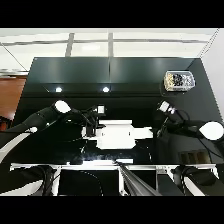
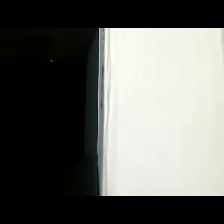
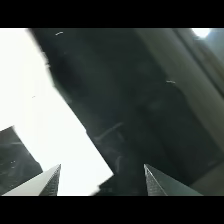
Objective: Fold the box and place the chain.
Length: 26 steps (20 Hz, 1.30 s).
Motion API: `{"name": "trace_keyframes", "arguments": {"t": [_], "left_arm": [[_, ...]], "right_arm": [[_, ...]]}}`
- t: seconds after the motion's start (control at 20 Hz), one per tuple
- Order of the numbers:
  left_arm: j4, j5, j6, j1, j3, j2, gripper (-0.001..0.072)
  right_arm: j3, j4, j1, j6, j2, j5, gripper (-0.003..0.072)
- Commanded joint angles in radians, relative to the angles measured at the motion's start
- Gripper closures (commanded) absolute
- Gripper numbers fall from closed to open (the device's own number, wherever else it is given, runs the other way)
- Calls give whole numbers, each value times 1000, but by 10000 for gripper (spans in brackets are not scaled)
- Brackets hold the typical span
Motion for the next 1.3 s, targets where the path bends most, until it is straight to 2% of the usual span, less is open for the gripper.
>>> {"name": "trace_keyframes", "arguments": {"t": [0.0, 0.35, 0.5, 0.7, 0.75, 0.85, 0.9, 0.95, 1.25], "left_arm": [[-13, 27, 21, -2, -10, -12, 682], [-13, 26, 21, -2, -10, -12, 681], [-13, 24, 21, -2, -10, -12, 682], [-13, 19, 21, -2, -10, -12, 681], [-13, 19, 21, -2, -10, -12, 682], [-13, 19, 21, -2, -10, -12, 682], [-13, 19, 21, -2, -10, -12, 681], [-13, 19, 21, -2, -10, -12, 681], [-12, 19, 21, -2, -10, -12, 681]], "right_arm": [[-56, 16, 84, -79, -21, -41, 92], [-94, 47, 267, -134, -92, -69, 93], [-94, 113, 334, -214, -159, -132, 93], [-94, 144, 408, -221, -206, -253, 92], [-93, 171, 418, -221, -206, -282, 92], [-77, 182, 422, -221, -206, -263, 88], [-61, 172, 419, -220, -206, -246, -3], [-45, 172, 419, -216, -206, -240, -20], [-4, 164, 374, -245, -208, -242, -19]]}}
